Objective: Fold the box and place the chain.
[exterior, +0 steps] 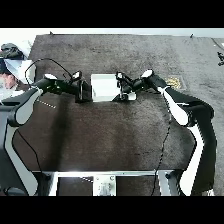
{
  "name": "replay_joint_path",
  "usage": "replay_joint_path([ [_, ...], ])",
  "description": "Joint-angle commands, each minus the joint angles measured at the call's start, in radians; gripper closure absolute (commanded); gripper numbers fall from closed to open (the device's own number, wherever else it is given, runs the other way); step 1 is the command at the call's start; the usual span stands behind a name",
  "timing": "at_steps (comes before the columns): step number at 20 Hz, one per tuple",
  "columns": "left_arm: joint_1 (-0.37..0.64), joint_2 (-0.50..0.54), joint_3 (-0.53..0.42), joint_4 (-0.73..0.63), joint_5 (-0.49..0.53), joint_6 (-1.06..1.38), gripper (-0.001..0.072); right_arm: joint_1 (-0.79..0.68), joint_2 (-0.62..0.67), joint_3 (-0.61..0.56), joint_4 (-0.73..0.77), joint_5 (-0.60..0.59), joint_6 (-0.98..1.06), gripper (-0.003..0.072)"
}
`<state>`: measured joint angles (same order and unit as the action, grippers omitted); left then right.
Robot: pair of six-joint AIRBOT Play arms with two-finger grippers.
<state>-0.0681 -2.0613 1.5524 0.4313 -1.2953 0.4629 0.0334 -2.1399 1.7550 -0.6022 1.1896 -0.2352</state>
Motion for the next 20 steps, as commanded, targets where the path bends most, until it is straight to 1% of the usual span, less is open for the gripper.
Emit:
replay_joint_path([
  [1,-0.006,-0.003,0.001,-0.007,-0.002,0.01,-0.0011,0.001,0.0,0.0,0.0,0.0,0.0,0.0153],
  [4,-0.006,-0.003,0.001,-0.039,0.003,0.036,-0.0011,0.001,0.0,0.0,0.0,-0.001,0.0,0.0153],
  [11,-0.043,-0.005,0.001,-0.016,0.09,0.039,-0.0011,0.001,0.0,0.0,0.0,0.0,0.0,0.0153],
  [15,-0.043,-0.021,0.001,-0.024,0.087,0.043,-0.0011,0.001,0.0,0.0,0.0,-0.001,0.0,0.0153],
  [20,-0.043,-0.033,0.002,-0.026,0.061,0.048,-0.0011,0.001,0.0,0.0,0.0,-0.001,0.0,0.0153],
])
